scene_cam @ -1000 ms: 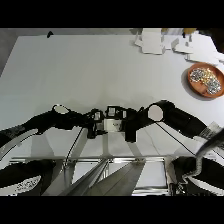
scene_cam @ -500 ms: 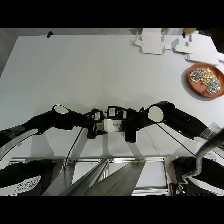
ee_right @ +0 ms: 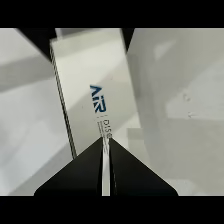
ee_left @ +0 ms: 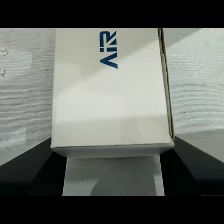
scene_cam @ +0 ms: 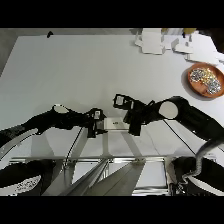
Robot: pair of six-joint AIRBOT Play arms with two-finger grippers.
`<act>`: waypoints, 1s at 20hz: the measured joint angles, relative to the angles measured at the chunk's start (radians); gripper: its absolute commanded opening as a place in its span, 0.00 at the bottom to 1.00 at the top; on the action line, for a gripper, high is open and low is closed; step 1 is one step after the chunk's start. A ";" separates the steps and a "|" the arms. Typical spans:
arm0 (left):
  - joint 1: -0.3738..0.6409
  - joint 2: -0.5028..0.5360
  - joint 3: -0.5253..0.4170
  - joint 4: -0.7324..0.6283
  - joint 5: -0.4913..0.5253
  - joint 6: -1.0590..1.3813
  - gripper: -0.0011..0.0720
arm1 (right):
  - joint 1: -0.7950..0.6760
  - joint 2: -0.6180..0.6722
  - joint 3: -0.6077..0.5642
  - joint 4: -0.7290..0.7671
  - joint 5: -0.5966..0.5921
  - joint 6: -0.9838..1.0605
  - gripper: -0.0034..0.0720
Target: Fold the box and place the chain.
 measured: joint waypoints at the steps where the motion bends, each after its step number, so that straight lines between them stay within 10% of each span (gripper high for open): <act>1: 0.000 0.000 0.000 0.001 0.000 0.002 0.37 | -0.022 0.021 0.005 -0.009 -0.007 0.021 0.12; 20: 0.000 0.000 0.000 0.005 -0.003 0.006 0.37 | -0.489 -0.010 0.011 -0.455 0.249 0.769 0.07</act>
